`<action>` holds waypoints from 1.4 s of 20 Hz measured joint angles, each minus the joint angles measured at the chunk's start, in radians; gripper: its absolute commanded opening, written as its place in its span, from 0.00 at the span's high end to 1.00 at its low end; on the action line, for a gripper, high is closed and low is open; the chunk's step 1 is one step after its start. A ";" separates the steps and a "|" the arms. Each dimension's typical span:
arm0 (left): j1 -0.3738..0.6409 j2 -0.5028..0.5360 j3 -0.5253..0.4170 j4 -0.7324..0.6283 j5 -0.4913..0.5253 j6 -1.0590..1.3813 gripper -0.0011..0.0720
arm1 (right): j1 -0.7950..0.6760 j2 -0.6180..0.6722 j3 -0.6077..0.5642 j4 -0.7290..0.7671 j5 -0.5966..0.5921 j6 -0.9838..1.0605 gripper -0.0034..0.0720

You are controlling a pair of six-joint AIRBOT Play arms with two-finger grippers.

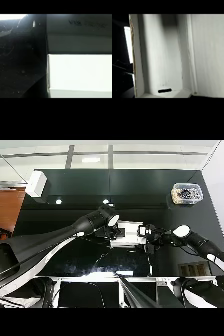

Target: Fold the box and place the chain.

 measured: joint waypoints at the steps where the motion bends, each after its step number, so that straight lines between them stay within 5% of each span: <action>1: 0.001 0.000 0.000 0.000 0.000 0.000 0.95 | 0.000 0.001 0.000 0.000 0.001 0.014 0.10; 13: 0.003 0.000 0.000 0.006 -0.006 0.051 0.95 | 0.000 0.111 0.002 -0.125 0.026 0.055 0.12; 14: 0.003 0.000 0.000 0.005 -0.006 0.055 0.95 | 0.000 0.112 0.002 -0.129 0.026 0.054 0.30; 16: 0.003 0.000 0.000 0.004 -0.006 0.058 0.95 | 0.000 0.114 0.002 -0.132 0.028 0.054 0.32; 19: 0.003 0.000 0.000 0.003 -0.006 0.060 0.95 | 0.000 0.116 0.002 -0.135 0.028 0.055 0.66; 28: 0.003 0.000 0.000 -0.004 -0.011 0.061 0.95 | 0.016 0.085 0.002 0.024 0.036 0.089 0.66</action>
